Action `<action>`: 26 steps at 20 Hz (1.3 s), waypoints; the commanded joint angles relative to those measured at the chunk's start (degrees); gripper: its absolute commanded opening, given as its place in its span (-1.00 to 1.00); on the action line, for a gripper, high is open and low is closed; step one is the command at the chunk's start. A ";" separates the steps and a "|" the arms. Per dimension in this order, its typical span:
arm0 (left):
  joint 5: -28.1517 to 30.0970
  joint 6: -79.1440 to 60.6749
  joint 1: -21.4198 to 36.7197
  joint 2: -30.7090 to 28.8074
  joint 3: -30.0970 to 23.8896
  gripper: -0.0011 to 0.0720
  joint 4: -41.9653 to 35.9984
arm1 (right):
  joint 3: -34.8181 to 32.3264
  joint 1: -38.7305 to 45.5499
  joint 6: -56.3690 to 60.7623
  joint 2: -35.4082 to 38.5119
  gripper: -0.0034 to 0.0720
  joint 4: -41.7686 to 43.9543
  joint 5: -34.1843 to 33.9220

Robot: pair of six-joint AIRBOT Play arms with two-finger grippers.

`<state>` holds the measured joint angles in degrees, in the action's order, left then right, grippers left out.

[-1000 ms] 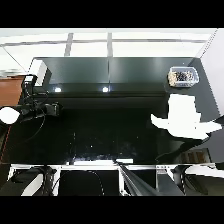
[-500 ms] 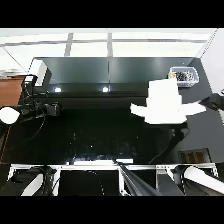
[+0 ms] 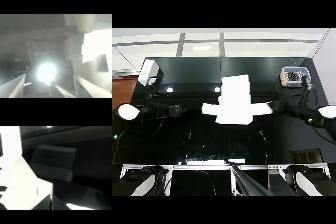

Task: Fold the box and place the chain.

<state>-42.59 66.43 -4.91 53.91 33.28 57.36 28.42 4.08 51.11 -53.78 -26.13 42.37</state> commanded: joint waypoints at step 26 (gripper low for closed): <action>-39.91 -38.16 -8.04 48.46 38.01 -0.22 -16.65 | -4.26 -13.25 0.35 0.87 -0.87 2.10 -6.78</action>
<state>-82.94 30.76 -12.69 102.13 70.76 35.81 24.16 -9.13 51.42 -52.95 -24.05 35.48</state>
